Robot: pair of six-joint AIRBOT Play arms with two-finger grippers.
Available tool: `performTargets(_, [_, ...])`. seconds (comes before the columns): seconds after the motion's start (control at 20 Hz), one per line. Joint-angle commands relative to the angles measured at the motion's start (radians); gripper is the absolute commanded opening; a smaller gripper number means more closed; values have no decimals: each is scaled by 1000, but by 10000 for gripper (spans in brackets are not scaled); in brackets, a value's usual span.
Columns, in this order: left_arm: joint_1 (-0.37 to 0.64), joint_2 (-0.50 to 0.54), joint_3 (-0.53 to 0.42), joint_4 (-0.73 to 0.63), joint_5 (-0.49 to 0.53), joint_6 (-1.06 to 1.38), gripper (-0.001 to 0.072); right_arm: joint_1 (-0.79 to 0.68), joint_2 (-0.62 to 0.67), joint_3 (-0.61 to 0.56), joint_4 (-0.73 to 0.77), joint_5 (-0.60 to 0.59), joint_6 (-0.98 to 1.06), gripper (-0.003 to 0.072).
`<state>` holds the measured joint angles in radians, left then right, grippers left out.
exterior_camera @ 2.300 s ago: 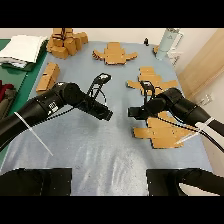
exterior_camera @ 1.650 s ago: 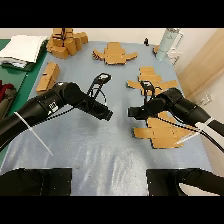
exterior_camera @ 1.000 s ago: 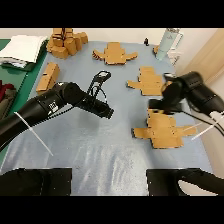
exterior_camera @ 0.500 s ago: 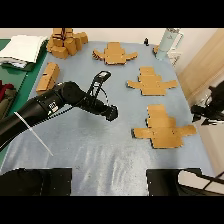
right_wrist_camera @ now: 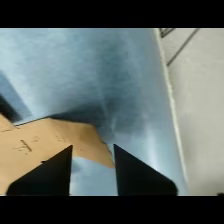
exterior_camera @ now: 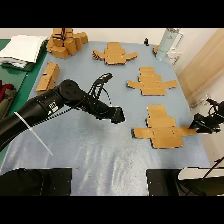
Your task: Fold the box.
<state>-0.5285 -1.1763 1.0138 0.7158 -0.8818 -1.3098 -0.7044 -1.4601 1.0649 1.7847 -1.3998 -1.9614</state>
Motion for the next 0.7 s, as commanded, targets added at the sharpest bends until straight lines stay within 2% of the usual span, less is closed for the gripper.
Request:
performTargets(0.0, [0, 0, 1, -24, 10, 0, 659, -4, -29, 0, 204, -85, -126, 305])
performTargets(0.05, [0, 0, 1, -33, 23, 0, 659, 6, -28, 0, 242, -116, -130, 271])
performTargets(0.1, [0, 0, 1, -60, 32, 0, 658, 21, -28, 0, 279, -150, -130, 176])
performTargets(0.15, [0, 0, 1, -81, 40, 1, 658, 43, -28, -1, 324, -191, -130, 11])
performTargets(0.25, [0, 0, 1, -79, 57, 9, 657, 107, -27, -12, 400, -235, -122, 6])
performTargets(0.3, [10, 0, 1, -65, 64, 7, 612, 146, -21, -36, 425, -222, -98, 6])
performTargets(0.35, [31, 0, 1, -61, 57, 8, 493, 198, -5, -77, 445, -180, -62, 5])
performTargets(0.4, [62, 0, 1, -62, 43, 8, 463, 254, 23, -124, 473, -122, -54, 5])
performTargets(0.5, [135, 0, 1, -66, -23, 8, 463, 397, 117, -223, 530, 24, -54, 5])
performTargets(0.6, [201, 0, 1, -60, -105, 9, 464, 539, 233, -298, 507, 193, -8, 5])
performTargets(0.65, [232, 0, 1, -55, -145, 9, 465, 601, 284, -326, 454, 272, 85, 6])
